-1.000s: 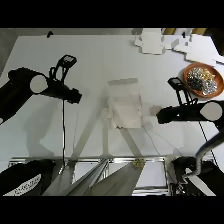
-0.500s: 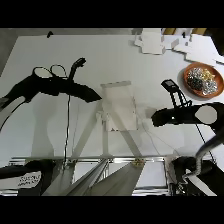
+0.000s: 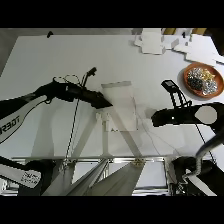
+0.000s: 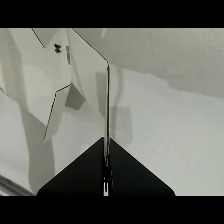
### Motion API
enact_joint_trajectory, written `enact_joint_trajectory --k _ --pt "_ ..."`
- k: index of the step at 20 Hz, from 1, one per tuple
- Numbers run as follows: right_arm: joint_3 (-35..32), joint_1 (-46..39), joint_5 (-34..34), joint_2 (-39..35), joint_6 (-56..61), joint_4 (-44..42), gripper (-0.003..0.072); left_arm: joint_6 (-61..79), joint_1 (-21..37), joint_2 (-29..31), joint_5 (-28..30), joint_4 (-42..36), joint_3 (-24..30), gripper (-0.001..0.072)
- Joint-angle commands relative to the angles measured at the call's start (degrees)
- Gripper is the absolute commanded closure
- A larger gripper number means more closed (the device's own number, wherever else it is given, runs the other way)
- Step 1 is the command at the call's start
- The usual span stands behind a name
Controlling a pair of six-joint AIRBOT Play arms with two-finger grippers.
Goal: Fold the box and place the chain.
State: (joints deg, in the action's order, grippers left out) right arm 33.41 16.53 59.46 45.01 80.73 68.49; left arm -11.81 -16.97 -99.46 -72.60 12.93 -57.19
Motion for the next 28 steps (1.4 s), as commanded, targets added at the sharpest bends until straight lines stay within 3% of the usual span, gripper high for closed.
enact_joint_trajectory --k 1,2,3,8,9,10,11,13,14,17,21,23,25,28 --pt "-0.02 0.07 0.46 -0.04 0.46 -0.02 0.0665 4.33 -3.15 -1.36 0.15 -2.12 -0.33 0.0332" --pt "-0.02 0.07 0.83 -0.04 0.44 0.02 0.0665 4.33 -3.13 -1.36 0.15 -2.05 -0.33 0.049" --pt "-0.04 0.07 1.31 -0.04 0.44 0.02 0.0665 4.33 -2.67 -1.36 0.2 -1.92 -0.33 0.058" --pt "-0.02 0.07 2.05 -0.04 0.42 0.02 0.0665 4.31 1.6 -1.36 0.79 -1.75 -0.33 0.0589" --pt "-0.02 0.07 2.03 -0.04 0.42 -0.02 0.0665 4.46 2.19 -1.18 0.63 -1.75 -0.33 0.0704" --pt "0.0 0.07 2.08 -0.04 0.22 -0.44 0.0659 5.05 2.23 -0.87 0.5 -1.68 -0.33 0.0708" --pt "0.37 0.07 2.21 -0.07 0.22 -1.75 0.0601 6.1 1.97 -0.39 -0.44 -1.49 -0.33 0.0708" --pt "3.13 0.07 2.82 -0.07 -0.35 -4.74 0.0383 8.5 -0.02 1.66 -2.69 1.09 -0.33 0.0711" --pt "5.07 0.07 3.98 -0.09 -0.46 -4.68 0.0332 8.9 -1.42 3.45 -2.58 4.46 -0.33 0.0713" --pt "10.88 0.07 10.99 -0.55 -1.25 -0.55 0.0327 5.33 -5.33 12.31 -2.25 12.31 2.47 0.0716" --pt "12.28 0.07 16.0 -4.24 -1.29 3.61 0.0327 14.93 -6.45 27.32 10.47 7.06 15.5 0.0716" --pt "12.28 0.07 15.63 -6.05 -2.19 3.74 0.0327 22.95 -6.8 28.79 10.75 8.87 18.1 0.0712" --pt "12.28 0.07 14.25 -6.82 -3.06 3.69 0.0327 25.09 -9.07 27.98 16.85 14.73 18.14 0.0711" --pt "12.26 0.07 12.41 -6.82 -3.04 3.19 0.0327 22.67 -13.14 26.58 24.76 8.96 18.14 0.0709"
